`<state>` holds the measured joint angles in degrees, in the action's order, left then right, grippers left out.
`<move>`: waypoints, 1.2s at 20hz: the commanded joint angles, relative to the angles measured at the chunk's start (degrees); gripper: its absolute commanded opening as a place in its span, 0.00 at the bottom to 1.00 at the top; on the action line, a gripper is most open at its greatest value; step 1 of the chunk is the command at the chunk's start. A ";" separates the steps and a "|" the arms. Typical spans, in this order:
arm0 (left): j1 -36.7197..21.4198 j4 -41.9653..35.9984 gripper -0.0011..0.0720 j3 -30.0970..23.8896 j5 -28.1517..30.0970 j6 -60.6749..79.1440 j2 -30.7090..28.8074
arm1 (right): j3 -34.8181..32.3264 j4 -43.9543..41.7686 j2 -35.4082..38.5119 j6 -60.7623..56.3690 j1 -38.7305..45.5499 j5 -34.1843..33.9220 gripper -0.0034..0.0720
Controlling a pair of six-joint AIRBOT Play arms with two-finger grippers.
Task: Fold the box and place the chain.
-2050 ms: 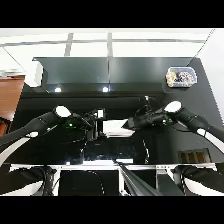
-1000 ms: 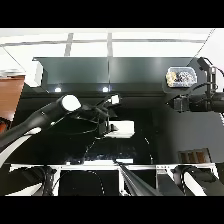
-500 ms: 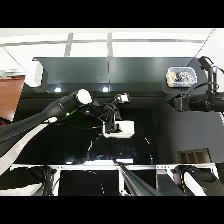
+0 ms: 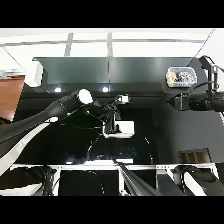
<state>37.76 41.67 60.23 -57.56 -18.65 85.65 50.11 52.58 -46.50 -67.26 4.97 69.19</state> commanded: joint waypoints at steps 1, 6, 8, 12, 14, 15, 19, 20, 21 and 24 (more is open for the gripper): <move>1.44 2.34 0.99 0.04 -0.15 0.28 0.04 | 0.04 0.02 0.04 -0.02 0.02 -0.28 0.06; 4.63 6.51 0.99 0.04 0.50 0.17 0.04 | 0.04 -0.02 0.04 -0.70 0.02 -2.75 0.06; 4.68 6.56 0.99 0.04 0.55 0.15 0.04 | 0.02 0.00 0.04 -1.05 0.02 -2.78 0.06; 4.68 7.06 0.99 0.04 0.52 -0.87 0.04 | 0.04 0.00 0.04 -1.11 0.02 -2.78 0.06; 5.05 8.94 0.99 0.02 0.59 -0.90 0.04 | 0.04 0.00 0.04 -1.11 0.02 -2.78 0.06; 5.44 10.21 0.99 0.02 0.96 -0.90 0.07 | 0.02 0.00 0.04 -1.11 0.02 -2.78 0.06; 7.80 10.80 0.99 -0.02 11.37 -4.11 1.46 | 0.02 1.38 0.04 -1.11 0.04 -2.73 0.06; 8.90 10.82 0.99 -0.02 14.47 -4.07 1.73 | 0.04 2.60 0.04 -1.14 0.04 -2.43 0.06; 9.97 10.88 0.99 -0.02 16.96 -4.04 1.95 | 0.04 3.72 0.04 -1.44 0.04 -2.14 0.06; 11.87 13.44 0.99 0.00 19.85 -4.11 2.45 | 0.02 4.55 0.04 -2.21 0.04 -1.68 0.06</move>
<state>47.86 53.06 60.23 -42.92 -22.28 87.57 50.11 55.72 -46.50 -68.90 4.97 67.00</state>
